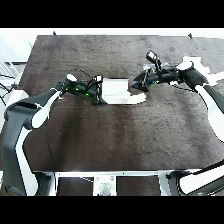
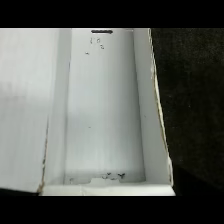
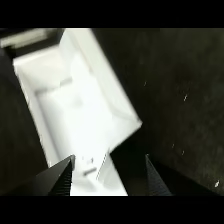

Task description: Fold the box and place the chain.

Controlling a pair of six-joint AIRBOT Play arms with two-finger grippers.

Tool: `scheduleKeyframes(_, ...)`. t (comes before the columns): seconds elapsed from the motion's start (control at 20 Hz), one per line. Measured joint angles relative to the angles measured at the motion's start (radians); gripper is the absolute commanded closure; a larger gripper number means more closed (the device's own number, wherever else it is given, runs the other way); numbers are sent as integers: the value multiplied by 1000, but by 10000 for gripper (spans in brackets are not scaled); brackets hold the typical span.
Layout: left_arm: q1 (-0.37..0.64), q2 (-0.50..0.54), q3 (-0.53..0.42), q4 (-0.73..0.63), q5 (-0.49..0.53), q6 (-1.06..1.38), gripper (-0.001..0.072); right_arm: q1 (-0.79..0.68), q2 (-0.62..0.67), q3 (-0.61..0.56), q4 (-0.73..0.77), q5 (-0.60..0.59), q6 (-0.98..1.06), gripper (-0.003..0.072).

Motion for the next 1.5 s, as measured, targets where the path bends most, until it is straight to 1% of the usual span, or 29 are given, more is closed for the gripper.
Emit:
scheduleKeyframes(0.05,0,0,0,0,0,0,321,-3,8,-21,-30,0,-26,40)
scheduleKeyframes(0.2,0,0,0,0,0,0,321,-5,14,-72,-81,-29,-127,38)
scheduleKeyframes(0.45,0,0,0,0,-3,0,321,19,-22,-100,-102,-76,-253,40)
scheduleKeyframes(0.5,0,0,0,0,-3,0,321,27,-31,-101,-105,-86,-268,80)
scheduleKeyframes(0.65,0,0,0,0,-3,0,321,53,-49,-104,-105,-114,-299,88)
scheduleKeyframes(0.7,0,0,0,0,-3,-1,321,60,-53,-105,-104,-124,-306,102)
scheduleKeyframes(0.75,0,0,0,0,-3,-1,321,64,-55,-105,-97,-137,-310,230)
scheduleKeyframes(0.8,0,0,0,0,-3,-1,321,70,-57,-105,-92,-142,-313,263)
scheduleKeyframes(0.9,0,0,0,0,-3,-1,321,80,-62,-105,-76,-152,-322,268)
scheduleKeyframes(0.95,0,0,0,0,-3,-1,321,84,-64,-105,-68,-160,-327,339)
scheduleKeyframes(1.0,0,0,0,0,-3,-1,321,90,-66,-105,-60,-164,-331,380)
scheduleKeyframes(1.1,0,0,0,0,-4,-1,321,101,-72,-105,-49,-173,-335,411)
scheduleKeyframes(1.5,1,0,0,2,-4,0,321,139,-91,-105,-2,-193,-341,409)
